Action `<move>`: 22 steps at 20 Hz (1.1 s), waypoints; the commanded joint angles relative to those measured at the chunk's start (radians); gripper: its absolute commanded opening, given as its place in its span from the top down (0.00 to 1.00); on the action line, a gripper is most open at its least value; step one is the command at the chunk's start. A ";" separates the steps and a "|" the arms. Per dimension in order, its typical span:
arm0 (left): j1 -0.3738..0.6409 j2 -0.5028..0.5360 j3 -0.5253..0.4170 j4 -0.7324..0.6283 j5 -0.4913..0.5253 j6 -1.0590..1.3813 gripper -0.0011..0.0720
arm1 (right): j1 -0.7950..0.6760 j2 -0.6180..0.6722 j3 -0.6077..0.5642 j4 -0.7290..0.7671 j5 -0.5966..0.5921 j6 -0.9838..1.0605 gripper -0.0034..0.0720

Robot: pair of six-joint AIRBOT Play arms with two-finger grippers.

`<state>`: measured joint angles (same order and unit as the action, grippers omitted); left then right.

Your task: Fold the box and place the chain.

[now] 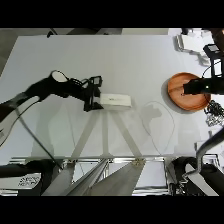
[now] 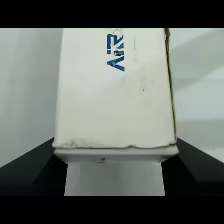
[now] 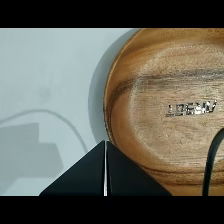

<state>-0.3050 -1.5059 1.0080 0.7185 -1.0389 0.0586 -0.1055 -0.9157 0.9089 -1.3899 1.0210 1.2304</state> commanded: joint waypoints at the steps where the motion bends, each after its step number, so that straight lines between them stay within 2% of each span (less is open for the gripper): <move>1: 0.042 0.194 0.001 0.441 0.098 -0.437 0.97 | -0.002 0.001 0.001 0.021 -0.016 0.003 0.94; 3: 0.085 0.280 0.001 0.754 0.105 -0.667 0.97 | -0.002 0.001 0.001 0.026 -0.016 0.003 0.94; 4: 0.118 0.310 0.001 0.877 0.118 -0.766 0.97 | -0.002 0.001 0.001 0.028 -0.016 0.003 0.94; 5: 0.163 0.332 0.001 0.941 0.148 -0.846 0.97 | -0.002 0.001 0.002 0.029 -0.016 0.003 0.94; 7: 0.288 0.362 0.001 0.864 0.267 -0.961 0.98 | -0.002 0.001 0.002 0.029 -0.016 0.003 0.94; 10: 0.484 0.375 -0.012 0.450 0.454 -0.976 0.98 | -0.002 0.001 0.002 0.029 -0.017 0.003 0.94; 11: 0.525 0.379 -0.045 0.334 0.515 -0.971 0.98 | -0.002 0.001 0.002 0.029 -0.017 0.003 0.94; 12: 0.545 0.382 -0.095 0.274 0.565 -0.971 0.98 | -0.002 0.001 0.002 0.029 -0.017 0.003 0.94; 17: 0.501 0.380 -0.472 0.261 0.805 -0.933 0.98 | -0.002 0.001 0.002 0.029 -0.018 0.003 0.94; 19: 0.494 0.371 -0.547 0.262 0.806 -0.933 0.98 | -0.002 0.001 0.001 0.029 -0.018 0.003 0.94; 21: 0.495 0.351 -0.565 0.270 0.801 -0.918 0.98 | -0.002 0.001 0.002 0.029 -0.018 0.003 0.94; 22: 0.496 0.347 -0.565 0.270 0.798 -0.903 0.94 | -0.002 0.001 0.002 0.029 -0.018 0.003 0.94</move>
<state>0.1909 -1.1442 0.5022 0.9974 -0.2749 -0.8692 -0.1070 -0.9154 0.9096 -1.3617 1.0039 1.2331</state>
